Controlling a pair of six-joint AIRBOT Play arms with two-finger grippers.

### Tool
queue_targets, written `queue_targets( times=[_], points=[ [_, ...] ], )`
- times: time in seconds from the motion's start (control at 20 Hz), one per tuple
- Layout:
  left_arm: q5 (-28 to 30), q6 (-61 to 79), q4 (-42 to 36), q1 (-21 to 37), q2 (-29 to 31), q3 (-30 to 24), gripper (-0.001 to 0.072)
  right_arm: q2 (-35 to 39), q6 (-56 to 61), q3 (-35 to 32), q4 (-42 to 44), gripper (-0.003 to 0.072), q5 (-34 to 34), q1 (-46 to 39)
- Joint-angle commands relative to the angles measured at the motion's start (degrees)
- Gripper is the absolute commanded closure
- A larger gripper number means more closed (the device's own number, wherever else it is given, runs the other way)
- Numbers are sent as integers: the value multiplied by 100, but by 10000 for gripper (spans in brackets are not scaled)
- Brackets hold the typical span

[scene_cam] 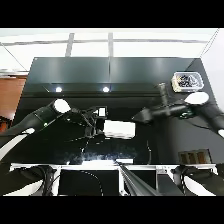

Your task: Fold the box and place the chain.

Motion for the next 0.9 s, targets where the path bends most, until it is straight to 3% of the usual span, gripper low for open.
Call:
queue_targets(
  times=[0.0,0.15,0.25,0.6,0.85],
  points=[
    [-262,-1191,979,9,391,31,-5,807,-2,74,-105,675,688,-1296],
    [-538,-1438,516,-131,586,149,-5,1137,-2,74,-201,675,859,-2199],
    [-378,-1976,638,-409,470,424,-5,1137,-2,72,-225,675,907,-2483],
    [-402,-2063,435,-1200,-743,1644,-4,1137,-44,72,-232,675,833,-2559],
    [-487,-2234,396,-1266,-1099,1860,-4,1137,-94,72,-232,675,835,-2559]
  ],
)
